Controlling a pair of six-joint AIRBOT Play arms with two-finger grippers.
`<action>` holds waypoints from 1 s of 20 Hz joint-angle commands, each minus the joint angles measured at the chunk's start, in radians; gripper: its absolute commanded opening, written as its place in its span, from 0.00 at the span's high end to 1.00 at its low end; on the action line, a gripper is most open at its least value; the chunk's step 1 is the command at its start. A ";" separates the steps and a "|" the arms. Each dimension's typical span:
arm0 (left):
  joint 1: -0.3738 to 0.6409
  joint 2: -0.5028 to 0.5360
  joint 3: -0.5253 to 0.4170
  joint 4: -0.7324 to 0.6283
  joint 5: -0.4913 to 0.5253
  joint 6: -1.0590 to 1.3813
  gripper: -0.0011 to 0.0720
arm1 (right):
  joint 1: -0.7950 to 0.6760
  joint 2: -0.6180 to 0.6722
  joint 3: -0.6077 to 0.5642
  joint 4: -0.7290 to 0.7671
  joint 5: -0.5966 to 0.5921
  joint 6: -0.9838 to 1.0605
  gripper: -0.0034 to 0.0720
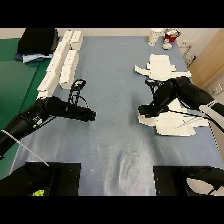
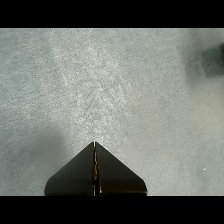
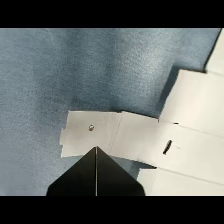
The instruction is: Fold the box.
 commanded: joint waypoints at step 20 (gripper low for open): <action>0.000 0.001 0.000 0.000 0.010 0.000 0.96 | -0.050 -0.001 0.092 0.006 -0.025 0.074 0.95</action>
